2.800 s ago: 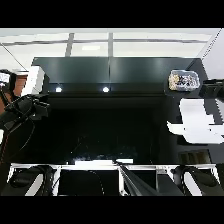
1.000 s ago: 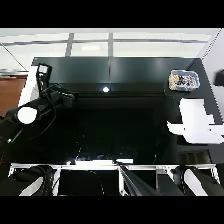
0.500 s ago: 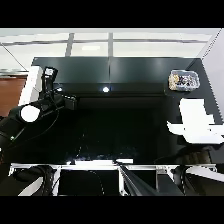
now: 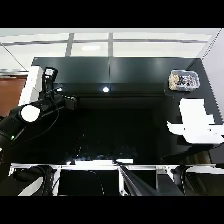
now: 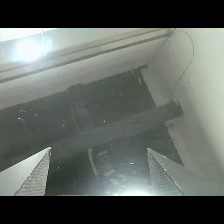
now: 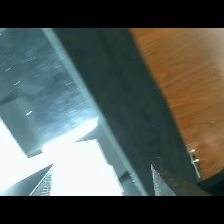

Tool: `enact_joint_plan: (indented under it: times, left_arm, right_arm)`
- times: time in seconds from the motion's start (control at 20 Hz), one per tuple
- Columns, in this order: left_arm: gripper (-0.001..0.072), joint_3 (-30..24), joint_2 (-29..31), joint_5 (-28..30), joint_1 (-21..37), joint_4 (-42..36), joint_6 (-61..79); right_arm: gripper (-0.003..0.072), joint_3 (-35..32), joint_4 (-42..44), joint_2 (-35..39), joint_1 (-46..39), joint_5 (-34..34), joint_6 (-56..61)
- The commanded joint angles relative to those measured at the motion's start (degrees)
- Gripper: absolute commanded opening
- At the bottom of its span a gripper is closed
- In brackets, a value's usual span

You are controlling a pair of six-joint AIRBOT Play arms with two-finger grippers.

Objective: Fold the box and place the chain.

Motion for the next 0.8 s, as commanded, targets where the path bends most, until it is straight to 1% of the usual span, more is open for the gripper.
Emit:
enact_joint_plan:
  times: [0.0,0.05,0.2,0.35,0.4,0.45,0.5,0.55,0.65,0.75]
  left_arm:
    - [0.0710,-0.02,-0.04,0.00,0.00,-0.07,-0.04]
    - [0.0710,-0.02,-0.04,0.00,0.00,-0.07,-0.04]
    - [0.0710,-0.02,-0.04,-0.17,-0.02,-0.07,-0.04]
    - [0.0710,-0.02,-0.04,-0.28,0.00,-0.07,-0.04]
    - [0.0710,-0.02,-0.04,-0.28,0.00,-0.07,-0.04]
    - [0.0710,-0.02,-0.04,-0.28,-0.02,-0.07,-0.04]
    - [0.0710,-0.02,-0.04,-0.31,-0.02,-0.07,-0.04]
    - [0.0710,-0.02,-0.04,-0.31,-0.02,-0.07,-0.04]
    - [0.0710,-0.02,-0.04,-0.22,0.00,-0.04,-0.02]
    - [0.0710,-0.02,-0.04,-0.17,0.04,-0.02,0.00]
  right_arm:
    - [0.0570,0.15,3.78,-0.68,0.15,4.20,-4.76]
    - [0.0471,0.15,4.68,-0.66,0.15,4.72,-4.87]
    - [0.0472,-0.11,4.50,-0.59,0.33,7.02,-4.61]
    - [0.0468,-0.28,3.43,-0.52,1.36,7.67,-3.93]
    - [0.0328,-0.31,2.32,-0.52,2.03,7.67,-3.93]
    - [0.0297,-0.44,1.01,-0.52,2.95,7.58,-3.80]
    - [0.0186,-0.59,-0.26,-0.52,3.89,7.54,-3.80]
    - [0.0017,-0.61,-2.14,-0.48,4.94,8.00,-3.80]
    - [0.0014,-0.70,-2.82,0.24,6.75,8.28,-3.02]
    - [0.0014,-1.11,0.44,2.32,8.33,8.13,-2.69]
